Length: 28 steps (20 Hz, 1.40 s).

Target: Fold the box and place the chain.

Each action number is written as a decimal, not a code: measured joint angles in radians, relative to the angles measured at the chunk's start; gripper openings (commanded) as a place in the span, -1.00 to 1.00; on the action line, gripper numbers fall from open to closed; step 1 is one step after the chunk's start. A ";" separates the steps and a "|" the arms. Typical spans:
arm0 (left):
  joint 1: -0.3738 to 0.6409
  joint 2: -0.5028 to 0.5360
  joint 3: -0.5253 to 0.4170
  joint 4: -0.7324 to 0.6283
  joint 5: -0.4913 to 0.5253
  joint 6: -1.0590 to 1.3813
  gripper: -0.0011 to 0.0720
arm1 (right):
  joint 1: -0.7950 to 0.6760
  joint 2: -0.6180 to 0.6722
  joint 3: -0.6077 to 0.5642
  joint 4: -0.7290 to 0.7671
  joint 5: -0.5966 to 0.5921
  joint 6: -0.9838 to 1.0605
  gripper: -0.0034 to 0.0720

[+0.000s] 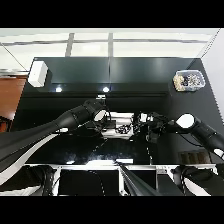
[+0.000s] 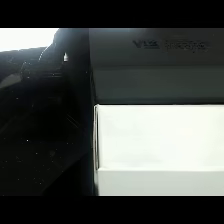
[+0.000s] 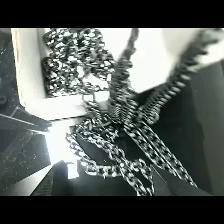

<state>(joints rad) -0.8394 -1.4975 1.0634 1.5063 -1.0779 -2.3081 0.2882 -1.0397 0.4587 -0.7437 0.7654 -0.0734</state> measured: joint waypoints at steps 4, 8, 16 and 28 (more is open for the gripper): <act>0.000 0.000 0.000 0.000 0.000 0.000 -0.89 | 0.002 -0.046 0.000 0.024 -0.015 -0.097 0.94; 0.000 0.000 0.000 0.000 0.000 0.000 -0.89 | 0.002 -0.077 0.000 0.034 -0.045 -0.138 0.94; 0.000 0.000 0.000 0.000 0.000 0.000 -0.89 | 0.002 -0.111 0.001 0.116 -0.129 -0.205 0.94; 0.000 0.000 0.000 0.000 0.000 0.000 -0.89 | 0.001 -0.138 0.002 0.222 -0.144 -0.201 0.39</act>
